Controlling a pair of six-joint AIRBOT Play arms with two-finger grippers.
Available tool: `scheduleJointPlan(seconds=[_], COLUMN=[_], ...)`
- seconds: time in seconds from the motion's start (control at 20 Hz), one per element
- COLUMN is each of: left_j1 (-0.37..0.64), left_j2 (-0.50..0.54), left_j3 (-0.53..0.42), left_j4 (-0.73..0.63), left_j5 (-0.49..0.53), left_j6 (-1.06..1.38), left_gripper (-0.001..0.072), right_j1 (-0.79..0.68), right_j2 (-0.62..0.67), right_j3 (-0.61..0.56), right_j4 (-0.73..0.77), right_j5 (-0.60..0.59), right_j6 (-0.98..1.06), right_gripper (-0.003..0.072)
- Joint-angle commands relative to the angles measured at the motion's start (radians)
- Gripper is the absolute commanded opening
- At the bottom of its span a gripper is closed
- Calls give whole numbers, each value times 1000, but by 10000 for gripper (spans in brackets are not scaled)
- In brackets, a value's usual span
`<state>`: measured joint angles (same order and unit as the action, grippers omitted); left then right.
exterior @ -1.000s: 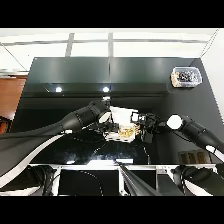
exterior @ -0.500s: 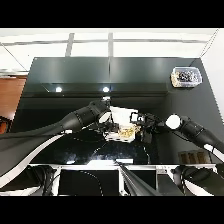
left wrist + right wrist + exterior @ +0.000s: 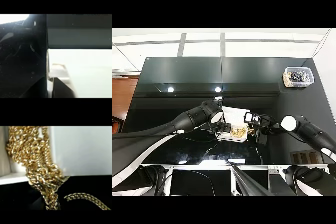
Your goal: Fold the box and place the chain.
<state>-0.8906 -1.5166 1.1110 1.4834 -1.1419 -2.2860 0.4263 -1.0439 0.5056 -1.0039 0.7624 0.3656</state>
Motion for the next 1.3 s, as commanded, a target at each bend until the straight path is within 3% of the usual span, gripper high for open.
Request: scheduleJointPlan(seconds=[0.0,0.15,0.35,0.5,0.7,0.9,1.25], left_j1=[1,1,1,1,1,1,1], left_j2=[1,1,1,1,1,1,1], left_j3=[0,0,0,0,0,0,0], left_j4=[0,-1,-1,-1,-1,-3,-3], left_j5=[1,7,7,6,6,7,8], left_j6=[0,0,0,0,0,0,-1], left_gripper=[30,31,30,30,30,31,30], right_j1=[-8,-31,-44,-44,-44,-35,-33], right_j2=[112,224,294,295,294,255,186], right_j3=[11,63,222,354,480,460,250], right_j4=[-52,-52,-30,113,262,299,297], right_j5=[52,128,271,351,344,368,312], right_j6=[152,295,469,484,492,552,575], right_gripper=[12,10,9,10,9,11,17])
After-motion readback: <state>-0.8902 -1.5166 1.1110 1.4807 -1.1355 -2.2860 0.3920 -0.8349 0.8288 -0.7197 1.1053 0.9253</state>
